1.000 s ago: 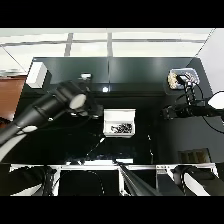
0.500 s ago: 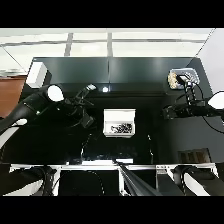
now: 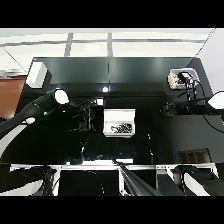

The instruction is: Fold the box and place the chain.

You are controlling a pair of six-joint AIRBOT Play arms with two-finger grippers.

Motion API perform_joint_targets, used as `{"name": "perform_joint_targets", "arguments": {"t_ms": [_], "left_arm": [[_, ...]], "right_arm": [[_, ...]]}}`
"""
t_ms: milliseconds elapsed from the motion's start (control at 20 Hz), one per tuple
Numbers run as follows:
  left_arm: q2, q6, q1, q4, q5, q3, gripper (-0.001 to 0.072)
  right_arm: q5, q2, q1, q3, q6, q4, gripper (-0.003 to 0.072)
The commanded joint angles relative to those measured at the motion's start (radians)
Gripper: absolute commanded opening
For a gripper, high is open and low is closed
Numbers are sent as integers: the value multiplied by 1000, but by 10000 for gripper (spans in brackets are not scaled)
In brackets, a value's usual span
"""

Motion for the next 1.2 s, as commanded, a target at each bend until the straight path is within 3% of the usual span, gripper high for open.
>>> {"name": "perform_joint_targets", "arguments": {"t_ms": [0,200,400,600,900,1150], "left_arm": [[-2,38,-2,-115,-51,-2,714],[62,-79,-4,-70,-16,-32,708],[42,151,-23,-142,117,-100,709],[2,249,-53,-186,183,-111,696],[-6,249,-77,-230,175,-111,699],[-6,199,-77,-235,110,-111,699]], "right_arm": [[-6,1,1,1,0,0,268],[17,1,1,1,-1,0,269],[22,1,1,1,-27,0,269],[27,1,1,1,-27,-1,269],[29,1,1,1,-27,0,269],[32,1,1,1,-27,0,269]]}}
